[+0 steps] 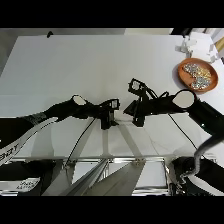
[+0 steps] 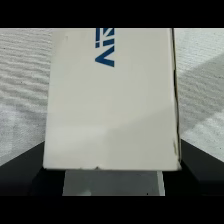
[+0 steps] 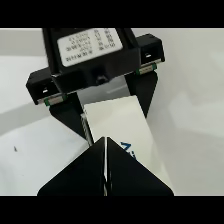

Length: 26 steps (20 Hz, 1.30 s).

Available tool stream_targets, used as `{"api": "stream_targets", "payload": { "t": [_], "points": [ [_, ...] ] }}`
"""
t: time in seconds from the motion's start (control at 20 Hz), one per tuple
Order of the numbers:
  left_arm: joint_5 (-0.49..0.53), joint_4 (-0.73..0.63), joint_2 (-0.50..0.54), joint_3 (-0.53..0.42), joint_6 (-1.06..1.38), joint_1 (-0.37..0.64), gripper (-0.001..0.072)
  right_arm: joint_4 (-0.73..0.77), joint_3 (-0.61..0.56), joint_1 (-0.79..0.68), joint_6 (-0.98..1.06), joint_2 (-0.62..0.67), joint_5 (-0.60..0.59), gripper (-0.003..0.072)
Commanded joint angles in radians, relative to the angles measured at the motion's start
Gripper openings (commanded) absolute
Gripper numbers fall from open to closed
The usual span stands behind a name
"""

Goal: Fold the box and place the chain.

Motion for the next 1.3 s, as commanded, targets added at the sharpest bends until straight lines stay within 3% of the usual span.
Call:
{"api": "stream_targets", "payload": {
  "t": [0.0,0.75,1.0,1.25],
  "points": [
    [0.0,0.0,0.001,0.0,0.0,0.001,0.0138,0.101,-0.09,-0.009,-0.044,-0.02,-0.066,0.0013],
    [0.0,0.0,0.001,0.0,0.0,0.001,0.0138,0.09,-0.144,-0.009,-0.081,-0.037,-0.041,0.0012],
    [0.0,0.0,0.001,0.0,0.0,0.001,0.0138,0.09,-0.215,-0.009,-0.101,-0.042,-0.103,0.0011],
    [0.0,0.0,0.001,0.0,0.0,0.001,0.0138,0.119,-0.214,-0.009,-0.119,-0.041,-0.123,0.0012]
  ]
}}
